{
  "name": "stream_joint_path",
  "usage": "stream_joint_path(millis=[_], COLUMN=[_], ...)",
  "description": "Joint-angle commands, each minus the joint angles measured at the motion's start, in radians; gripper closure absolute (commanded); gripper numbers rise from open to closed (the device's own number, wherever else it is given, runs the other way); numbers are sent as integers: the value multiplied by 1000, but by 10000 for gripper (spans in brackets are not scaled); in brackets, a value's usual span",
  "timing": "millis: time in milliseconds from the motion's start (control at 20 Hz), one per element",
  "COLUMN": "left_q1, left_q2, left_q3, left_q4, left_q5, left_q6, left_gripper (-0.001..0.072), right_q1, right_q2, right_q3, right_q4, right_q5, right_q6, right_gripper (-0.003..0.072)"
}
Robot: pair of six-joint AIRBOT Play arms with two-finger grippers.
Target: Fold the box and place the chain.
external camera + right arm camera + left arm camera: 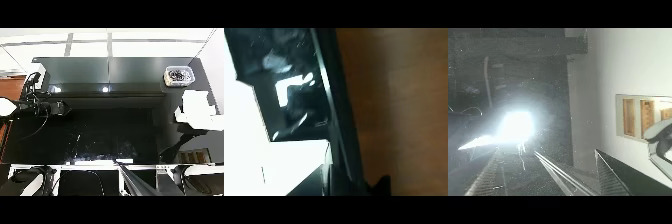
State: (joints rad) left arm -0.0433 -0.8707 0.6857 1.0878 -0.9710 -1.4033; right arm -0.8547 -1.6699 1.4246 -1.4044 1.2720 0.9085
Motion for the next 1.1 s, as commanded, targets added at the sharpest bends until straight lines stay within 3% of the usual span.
stream_joint_path(millis=[0,250,500,700,900,1050], left_q1=[0,0,-1,-2,-2,-2], left_q2=[0,0,0,0,-1,-2], left_q3=[0,0,0,0,0,0], left_q4=[0,0,-1,-21,-39,-60], left_q5=[-6,16,27,0,-6,-6], left_q6=[0,0,27,47,57,95], left_gripper=[-2,-3,-2,-3,-2,-3], right_q1=[21,110,260,363,530,720], right_q2=[45,290,575,709,771,818], right_q3=[-9,-158,-368,-502,-673,-818], right_q4=[-2,213,333,521,693,735], right_q5=[49,12,13,-25,-171,-378], right_q6=[66,71,171,230,240,240], right_gripper=[673,673,672,672,672,672])
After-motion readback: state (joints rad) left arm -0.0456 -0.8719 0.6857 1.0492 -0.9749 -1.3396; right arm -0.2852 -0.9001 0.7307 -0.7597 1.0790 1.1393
